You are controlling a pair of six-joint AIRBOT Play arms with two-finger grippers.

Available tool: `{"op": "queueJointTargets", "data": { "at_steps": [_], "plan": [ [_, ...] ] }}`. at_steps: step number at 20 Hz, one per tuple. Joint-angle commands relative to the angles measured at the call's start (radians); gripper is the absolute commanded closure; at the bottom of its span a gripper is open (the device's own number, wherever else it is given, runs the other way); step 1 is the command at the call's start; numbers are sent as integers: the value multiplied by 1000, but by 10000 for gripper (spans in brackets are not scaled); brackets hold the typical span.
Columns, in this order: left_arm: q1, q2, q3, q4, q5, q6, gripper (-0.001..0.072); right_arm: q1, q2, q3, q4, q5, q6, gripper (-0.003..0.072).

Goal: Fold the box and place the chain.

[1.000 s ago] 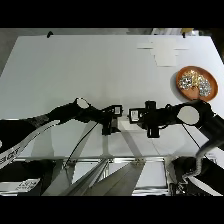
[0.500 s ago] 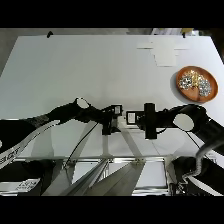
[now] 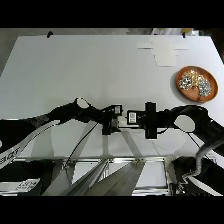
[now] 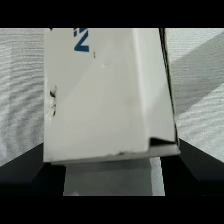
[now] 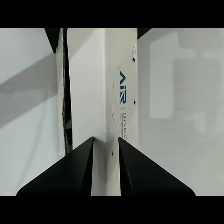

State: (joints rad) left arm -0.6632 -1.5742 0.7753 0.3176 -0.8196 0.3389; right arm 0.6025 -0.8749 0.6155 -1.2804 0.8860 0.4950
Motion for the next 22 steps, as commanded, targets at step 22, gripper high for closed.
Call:
{"op": "queueJointTargets", "data": {
  "at_steps": [22],
  "plan": [
    [1, 0, 0, 1, 0, 0, 501, 1, 58, -54, 111, 42, 3, 487]
  ]
}}
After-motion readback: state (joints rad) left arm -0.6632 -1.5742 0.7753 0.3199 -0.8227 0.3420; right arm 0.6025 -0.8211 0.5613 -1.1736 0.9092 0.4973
